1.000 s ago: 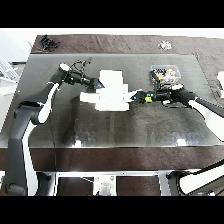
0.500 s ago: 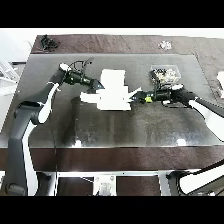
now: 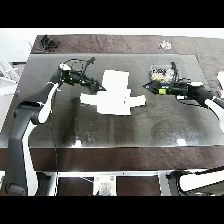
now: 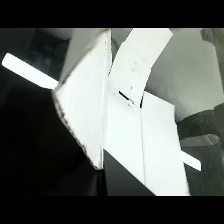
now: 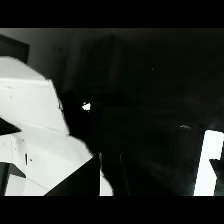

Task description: Fold the box and place the chain.

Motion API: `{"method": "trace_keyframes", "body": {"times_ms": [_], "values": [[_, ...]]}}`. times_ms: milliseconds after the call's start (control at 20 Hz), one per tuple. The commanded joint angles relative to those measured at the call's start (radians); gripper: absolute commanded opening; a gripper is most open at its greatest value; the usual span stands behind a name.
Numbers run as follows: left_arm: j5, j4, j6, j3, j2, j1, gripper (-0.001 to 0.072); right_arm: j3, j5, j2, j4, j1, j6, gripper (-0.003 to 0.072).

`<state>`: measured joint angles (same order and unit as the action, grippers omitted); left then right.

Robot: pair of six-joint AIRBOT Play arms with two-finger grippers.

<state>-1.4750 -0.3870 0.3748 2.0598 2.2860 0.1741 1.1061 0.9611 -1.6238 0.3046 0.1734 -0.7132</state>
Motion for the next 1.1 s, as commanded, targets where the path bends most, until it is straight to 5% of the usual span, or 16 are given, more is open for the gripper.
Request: {"method": "trace_keyframes", "body": {"times_ms": [0, 600, 1050], "values": [[-0.064, 0.075, -0.225, -0.006, -0.004, -0.001, 0.0014, 0.000, 0.014, 0.029, -0.035, 0.035, 0.049, 0.0169], [0.198, 0.163, -0.692, -0.396, -0.181, -0.028, 0.0014, -0.010, 0.019, 0.028, -0.035, -0.022, 0.098, 0.0154], [0.202, 0.150, -0.789, -0.414, -0.170, -0.028, 0.0015, -0.011, 0.016, 0.028, -0.035, -0.031, 0.116, 0.0155]]}}
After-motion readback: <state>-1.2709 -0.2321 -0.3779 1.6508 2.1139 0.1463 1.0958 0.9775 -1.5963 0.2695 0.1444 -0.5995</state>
